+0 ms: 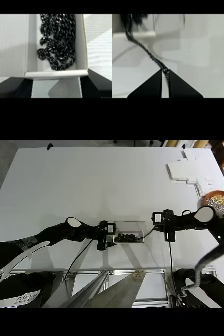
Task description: Fold the box and place the chain.
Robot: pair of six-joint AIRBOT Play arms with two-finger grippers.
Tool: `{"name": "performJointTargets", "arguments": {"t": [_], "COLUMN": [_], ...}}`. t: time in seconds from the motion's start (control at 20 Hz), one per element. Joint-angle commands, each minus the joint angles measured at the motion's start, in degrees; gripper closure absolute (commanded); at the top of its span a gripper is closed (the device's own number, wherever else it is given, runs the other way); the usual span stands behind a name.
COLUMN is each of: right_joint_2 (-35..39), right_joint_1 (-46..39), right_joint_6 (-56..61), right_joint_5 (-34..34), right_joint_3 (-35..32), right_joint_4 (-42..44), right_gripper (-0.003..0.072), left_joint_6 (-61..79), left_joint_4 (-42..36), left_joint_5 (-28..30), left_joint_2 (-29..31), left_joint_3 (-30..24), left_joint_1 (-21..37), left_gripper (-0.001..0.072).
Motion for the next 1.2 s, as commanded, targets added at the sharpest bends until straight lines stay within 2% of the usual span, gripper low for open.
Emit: {"name": "performJointTargets", "arguments": {"t": [0.0,0.15,0.25,0.55,0.7,0.8,0.95,1.15], "right_joint_2": [7.7,8.3,8.2,4.1,0.5,1.3,4.7,6.7], "right_joint_1": [5.0,12.1,17.3,28.5,28.9,28.9,26.9,14.8], "right_joint_6": [1.4,6.4,6.5,6.5,6.4,6.5,6.6,9.1], "right_joint_5": [2.6,2.5,0.1,-15.3,-17.3,-17.7,-15.0,-9.1], "right_joint_3": [0.1,0.0,0.0,-0.1,-0.1,0.5,3.7,6.2], "right_joint_4": [6.2,7.9,10.6,14.7,14.3,12.5,4.7,-4.3], "right_gripper": [0.0669,0.0669,0.0669,0.0664,0.049,0.0489,0.0489,0.0491], "left_joint_6": [0.0,0.0,0.0,0.0,0.0,0.0,0.0,0.0], "left_joint_4": [0.0,0.0,0.0,0.0,0.0,0.0,0.0,0.0], "left_joint_5": [0.0,0.0,0.0,0.0,0.0,0.0,0.0,0.0], "left_joint_2": [0.0,0.0,0.0,0.0,0.0,0.0,0.0,0.0], "left_joint_3": [0.0,0.0,0.0,0.0,0.0,0.0,0.0,0.0], "left_joint_1": [0.0,0.0,0.0,0.0,0.0,0.0,0.0,0.0], "left_gripper": [0.0435,0.0435,0.0435,0.0435,0.0435,0.0435,0.0435,0.0435]}}
